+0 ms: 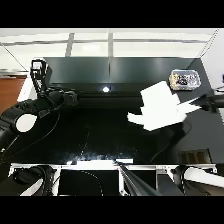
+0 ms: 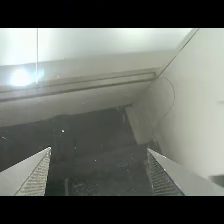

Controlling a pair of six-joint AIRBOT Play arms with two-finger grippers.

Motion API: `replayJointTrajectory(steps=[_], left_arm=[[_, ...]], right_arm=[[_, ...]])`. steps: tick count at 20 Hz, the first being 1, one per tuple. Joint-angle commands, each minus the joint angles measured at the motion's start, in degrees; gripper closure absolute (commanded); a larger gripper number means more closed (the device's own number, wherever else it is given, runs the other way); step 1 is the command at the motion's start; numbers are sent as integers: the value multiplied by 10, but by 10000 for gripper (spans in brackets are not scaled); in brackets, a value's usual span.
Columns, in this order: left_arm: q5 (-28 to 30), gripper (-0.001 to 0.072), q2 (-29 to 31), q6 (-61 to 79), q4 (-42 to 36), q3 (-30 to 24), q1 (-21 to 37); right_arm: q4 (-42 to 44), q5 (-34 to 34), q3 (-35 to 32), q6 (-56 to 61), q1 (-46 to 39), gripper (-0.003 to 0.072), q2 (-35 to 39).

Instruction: Fold the box and place the chain.

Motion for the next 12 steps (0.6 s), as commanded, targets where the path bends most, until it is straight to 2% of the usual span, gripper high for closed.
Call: replayJointTrajectory(steps=[1, 3, 5, 9, 12], left_arm=[[-7, 6, 0, 1, -10, 0, -1], [-20, 6, -1, 1, -9, 0, -7], [-44, 6, -1, 0, -14, 0, -8], [-84, 6, -4, 1, -24, 0, -8], [-89, 6, -15, 1, -46, 0, -8]], right_arm=[[117, -194, -77, 29, 156, 676, 112], [102, -300, -110, 27, 261, 676, 182], [56, -356, -145, 45, 343, 676, 227], [0, -447, -239, 44, 453, 676, 285], [-4, -534, -306, 44, 502, 676, 310]])
